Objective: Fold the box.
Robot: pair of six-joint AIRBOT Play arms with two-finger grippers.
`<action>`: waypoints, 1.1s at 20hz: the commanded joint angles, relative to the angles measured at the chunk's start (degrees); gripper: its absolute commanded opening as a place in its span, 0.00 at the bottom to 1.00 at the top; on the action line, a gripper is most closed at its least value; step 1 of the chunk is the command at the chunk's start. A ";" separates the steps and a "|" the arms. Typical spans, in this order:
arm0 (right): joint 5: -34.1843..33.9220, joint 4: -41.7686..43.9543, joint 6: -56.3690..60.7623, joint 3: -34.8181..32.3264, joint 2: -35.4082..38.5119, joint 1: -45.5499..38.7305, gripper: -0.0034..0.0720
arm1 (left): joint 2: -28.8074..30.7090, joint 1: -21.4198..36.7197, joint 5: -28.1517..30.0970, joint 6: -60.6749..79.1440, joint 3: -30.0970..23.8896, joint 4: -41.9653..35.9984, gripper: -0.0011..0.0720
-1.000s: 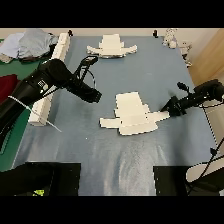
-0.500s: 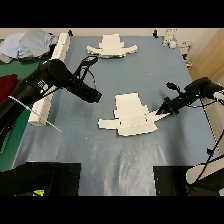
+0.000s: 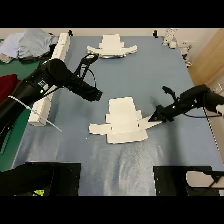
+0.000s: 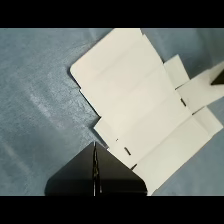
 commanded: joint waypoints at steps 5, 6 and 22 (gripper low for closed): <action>21.40 0.61 9.77 -19.91 21.64 13.11 0.04 | 0.00 0.83 1.22 -0.83 0.04 -1.44 0.21; 22.36 0.59 10.08 -20.59 23.61 14.03 0.04 | 0.00 1.62 0.83 -2.14 0.04 -1.44 0.64; 22.51 0.33 6.69 -20.90 30.27 18.16 0.04 | -17.11 14.32 -11.06 21.90 -8.74 -31.93 0.61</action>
